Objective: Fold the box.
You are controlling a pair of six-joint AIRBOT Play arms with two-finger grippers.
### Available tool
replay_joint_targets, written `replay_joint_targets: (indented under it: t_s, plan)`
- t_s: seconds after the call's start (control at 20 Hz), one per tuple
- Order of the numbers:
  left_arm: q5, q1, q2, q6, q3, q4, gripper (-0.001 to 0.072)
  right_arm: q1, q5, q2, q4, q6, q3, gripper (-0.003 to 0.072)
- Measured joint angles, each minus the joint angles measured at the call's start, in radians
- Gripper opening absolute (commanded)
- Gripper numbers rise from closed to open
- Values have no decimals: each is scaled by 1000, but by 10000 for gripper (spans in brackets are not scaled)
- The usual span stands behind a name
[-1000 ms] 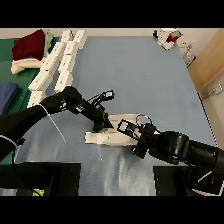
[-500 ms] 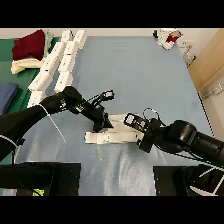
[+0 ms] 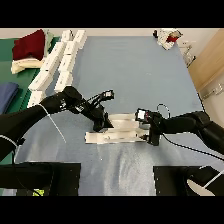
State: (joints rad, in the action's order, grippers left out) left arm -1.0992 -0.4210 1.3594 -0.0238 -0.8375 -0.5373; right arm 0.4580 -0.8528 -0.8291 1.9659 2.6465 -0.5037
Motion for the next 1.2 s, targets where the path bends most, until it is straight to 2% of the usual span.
replay_joint_targets:
  t_s: [0.25,0.45,0.7,1.2]
  plan:
    - [-1,0,0,0,0,0,12,-42,5,-81,161,227,12,720]
    - [-1,0,0,0,0,-1,12,-50,8,-164,238,314,14,720]
    - [-1,0,0,0,0,-1,12,-53,9,-195,260,347,14,720]
    - [-1,0,0,0,0,-1,12,-50,4,-168,245,356,16,718]
